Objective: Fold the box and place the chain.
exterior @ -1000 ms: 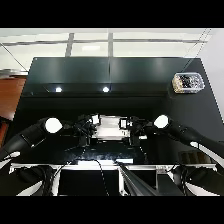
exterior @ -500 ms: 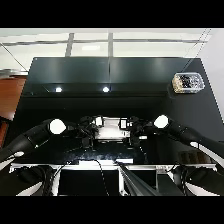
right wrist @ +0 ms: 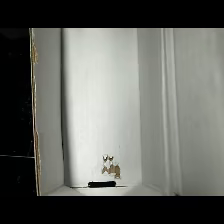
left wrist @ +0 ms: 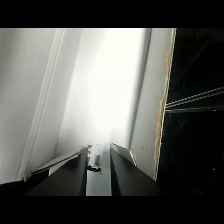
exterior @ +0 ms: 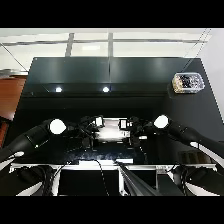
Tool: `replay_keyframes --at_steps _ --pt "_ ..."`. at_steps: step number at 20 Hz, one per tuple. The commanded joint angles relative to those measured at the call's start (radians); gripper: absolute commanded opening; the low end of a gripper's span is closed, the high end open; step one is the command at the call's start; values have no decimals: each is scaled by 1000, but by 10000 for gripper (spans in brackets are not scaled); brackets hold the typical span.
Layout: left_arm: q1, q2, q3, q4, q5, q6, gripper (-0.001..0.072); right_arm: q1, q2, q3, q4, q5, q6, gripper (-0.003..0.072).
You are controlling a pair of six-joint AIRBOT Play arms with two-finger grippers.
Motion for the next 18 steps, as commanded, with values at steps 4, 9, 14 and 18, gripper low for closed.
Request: replay_keyframes --at_steps 4,9,14,18 --pt "4 4 0 16 0 -4 130 1 -1 -1 2 -1 1 367" --pt "6 108 0 206 -3 -179 50 1 -1 -1 2 -1 1 367" --pt "70 333 0 320 -126 -385 33 1 -1 0 2 -1 1 367" --pt "318 428 -6 318 -199 -776 34 1 -1 -1 2 -1 1 366"
